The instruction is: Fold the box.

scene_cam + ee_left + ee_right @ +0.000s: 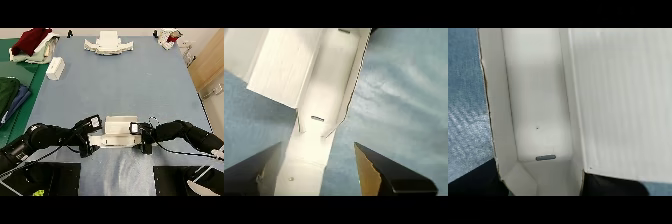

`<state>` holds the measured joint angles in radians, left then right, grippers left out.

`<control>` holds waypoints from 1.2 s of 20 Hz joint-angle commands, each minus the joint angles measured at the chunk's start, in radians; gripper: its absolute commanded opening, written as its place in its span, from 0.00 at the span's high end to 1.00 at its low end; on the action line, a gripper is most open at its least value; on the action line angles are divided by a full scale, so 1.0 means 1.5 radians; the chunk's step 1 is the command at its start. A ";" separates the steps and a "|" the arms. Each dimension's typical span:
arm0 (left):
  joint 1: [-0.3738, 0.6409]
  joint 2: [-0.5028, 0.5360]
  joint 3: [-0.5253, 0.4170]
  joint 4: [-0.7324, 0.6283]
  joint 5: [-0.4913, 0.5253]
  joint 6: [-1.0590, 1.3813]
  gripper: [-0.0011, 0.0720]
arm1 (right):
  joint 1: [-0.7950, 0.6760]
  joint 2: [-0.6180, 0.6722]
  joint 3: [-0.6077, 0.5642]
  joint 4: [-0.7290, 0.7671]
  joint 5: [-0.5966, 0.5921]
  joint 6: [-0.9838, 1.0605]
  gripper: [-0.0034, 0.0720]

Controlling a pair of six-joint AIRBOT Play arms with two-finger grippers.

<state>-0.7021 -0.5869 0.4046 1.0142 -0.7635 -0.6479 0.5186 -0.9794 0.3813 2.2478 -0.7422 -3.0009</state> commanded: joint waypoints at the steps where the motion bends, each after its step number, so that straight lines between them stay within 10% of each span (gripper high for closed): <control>1: -0.001 -0.052 -0.016 0.010 0.056 0.127 0.05 | 0.001 0.000 0.000 0.000 0.000 0.000 0.23; 12: -0.002 -0.169 -0.016 -0.080 0.131 0.221 0.05 | 0.001 0.000 0.000 0.000 0.000 0.000 0.23; 17: -0.002 -0.175 -0.016 -0.155 0.115 0.309 0.74 | 0.001 0.000 0.000 0.000 0.000 0.000 0.23; 20: -0.002 -0.186 -0.016 -0.230 0.115 0.397 0.94 | 0.001 0.000 0.000 0.000 0.000 0.000 0.23; 24: -0.002 -0.190 -0.016 -0.303 0.123 0.455 0.95 | 0.000 0.000 0.000 0.000 0.000 0.000 0.23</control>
<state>-0.7044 -0.8650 0.3805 0.6521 -0.5884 -0.0509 0.5186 -0.9794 0.3813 2.2478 -0.7422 -3.0009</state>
